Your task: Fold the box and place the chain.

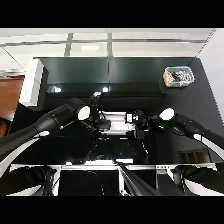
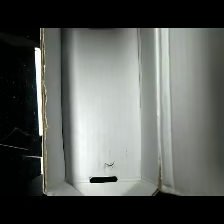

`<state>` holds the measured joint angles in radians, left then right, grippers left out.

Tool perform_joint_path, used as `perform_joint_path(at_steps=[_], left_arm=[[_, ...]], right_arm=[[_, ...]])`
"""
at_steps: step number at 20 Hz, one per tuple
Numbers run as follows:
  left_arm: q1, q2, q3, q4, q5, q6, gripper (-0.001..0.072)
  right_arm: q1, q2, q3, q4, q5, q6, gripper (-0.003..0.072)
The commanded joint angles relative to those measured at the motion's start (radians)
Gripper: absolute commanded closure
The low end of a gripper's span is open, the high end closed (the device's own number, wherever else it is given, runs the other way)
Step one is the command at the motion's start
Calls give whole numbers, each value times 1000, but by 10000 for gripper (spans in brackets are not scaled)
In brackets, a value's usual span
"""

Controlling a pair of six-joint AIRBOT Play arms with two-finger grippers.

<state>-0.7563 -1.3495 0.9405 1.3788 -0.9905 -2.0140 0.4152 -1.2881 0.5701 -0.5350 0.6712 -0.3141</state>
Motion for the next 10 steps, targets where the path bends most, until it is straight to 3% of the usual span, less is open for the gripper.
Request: perform_joint_path(at_steps=[1,10], left_arm=[[-31,-21,14,60,-19,-109,377],[-42,-157,154,105,-135,-213,377]], right_arm=[[0,-1,0,0,0,0,499],[0,-1,0,0,0,0,499]])
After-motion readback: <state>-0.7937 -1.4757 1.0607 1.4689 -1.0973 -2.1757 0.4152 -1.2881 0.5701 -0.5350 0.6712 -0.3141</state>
